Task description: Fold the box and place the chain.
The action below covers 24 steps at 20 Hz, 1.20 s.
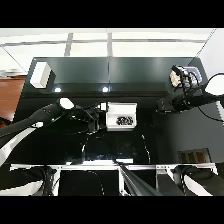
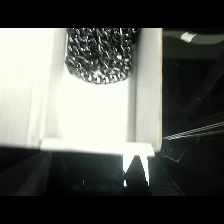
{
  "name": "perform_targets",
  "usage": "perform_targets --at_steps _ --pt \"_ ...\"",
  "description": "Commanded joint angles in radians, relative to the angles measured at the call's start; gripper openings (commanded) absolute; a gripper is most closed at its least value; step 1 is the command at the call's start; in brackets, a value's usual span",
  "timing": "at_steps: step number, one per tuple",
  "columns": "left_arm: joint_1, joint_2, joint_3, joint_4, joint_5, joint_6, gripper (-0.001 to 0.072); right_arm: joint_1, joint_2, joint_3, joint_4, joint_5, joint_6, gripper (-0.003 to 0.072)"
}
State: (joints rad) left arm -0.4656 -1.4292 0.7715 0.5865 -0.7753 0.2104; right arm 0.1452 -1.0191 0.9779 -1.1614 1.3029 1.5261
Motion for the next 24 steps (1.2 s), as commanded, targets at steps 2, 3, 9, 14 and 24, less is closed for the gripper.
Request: perform_targets --at_steps 2,3,9,14,24 --pt "-0.024 -0.038 0.050 0.003 -0.008 0.000 0.0716 0.000 0.001 -0.001 0.008 -0.013 0.000 0.0285" --pt "-0.027 -0.045 0.057 0.004 -0.026 0.000 0.0715 0.000 0.001 -0.001 0.008 -0.013 0.000 0.0285" --pt "-0.034 -0.047 0.061 0.005 -0.046 -0.001 0.0350 0.000 0.000 -0.004 0.017 -0.084 0.000 0.0285" --pt "-0.037 -0.047 0.060 0.007 -0.044 -0.002 0.0351 0.000 -0.077 -0.021 0.204 -0.343 -0.070 0.0677" --pt "-0.037 -0.047 0.067 0.004 -0.044 -0.009 0.0352 0.139 -0.202 0.010 0.187 -0.253 -0.937 0.0675"
